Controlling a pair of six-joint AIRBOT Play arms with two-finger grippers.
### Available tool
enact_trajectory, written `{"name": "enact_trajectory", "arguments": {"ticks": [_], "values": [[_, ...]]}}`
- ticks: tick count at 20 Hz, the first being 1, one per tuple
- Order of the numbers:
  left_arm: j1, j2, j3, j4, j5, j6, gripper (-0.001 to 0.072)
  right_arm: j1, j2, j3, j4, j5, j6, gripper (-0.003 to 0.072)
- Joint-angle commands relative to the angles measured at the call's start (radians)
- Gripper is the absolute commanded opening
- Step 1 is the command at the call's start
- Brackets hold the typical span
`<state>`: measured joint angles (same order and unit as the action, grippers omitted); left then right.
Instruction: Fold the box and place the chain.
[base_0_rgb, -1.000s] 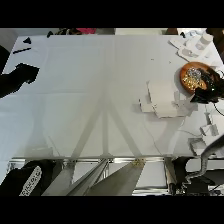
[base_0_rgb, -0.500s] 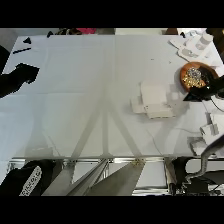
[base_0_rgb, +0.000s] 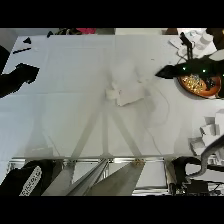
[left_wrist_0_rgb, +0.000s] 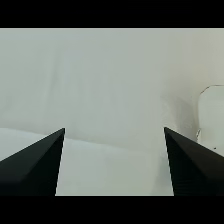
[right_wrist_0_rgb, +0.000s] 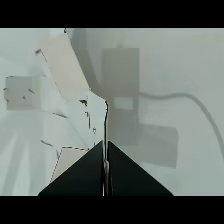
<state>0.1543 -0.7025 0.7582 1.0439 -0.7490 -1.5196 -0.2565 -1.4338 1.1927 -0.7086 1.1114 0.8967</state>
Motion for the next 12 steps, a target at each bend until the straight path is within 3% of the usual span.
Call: {"name": "enact_trajectory", "arguments": {"ticks": [1,4,7,12], "values": [[0.0,0.001,0.0,0.0,0.0,0.0,0.0696,0.119,0.027,-0.035,0.098,-0.082,-0.034,0.0013],[0.0,0.001,0.0,0.0,0.0,0.0,0.0696,0.195,0.039,-0.149,0.214,-0.171,-0.119,0.0013],[0.0,0.001,0.0,0.0,0.0,0.0,0.0696,0.272,0.077,-0.291,0.227,-0.43,-0.116,0.0013],[0.0,0.001,0.0,0.0,0.0,0.0,0.0696,0.342,0.129,-0.5,0.323,-0.751,-0.108,0.0012]]}}
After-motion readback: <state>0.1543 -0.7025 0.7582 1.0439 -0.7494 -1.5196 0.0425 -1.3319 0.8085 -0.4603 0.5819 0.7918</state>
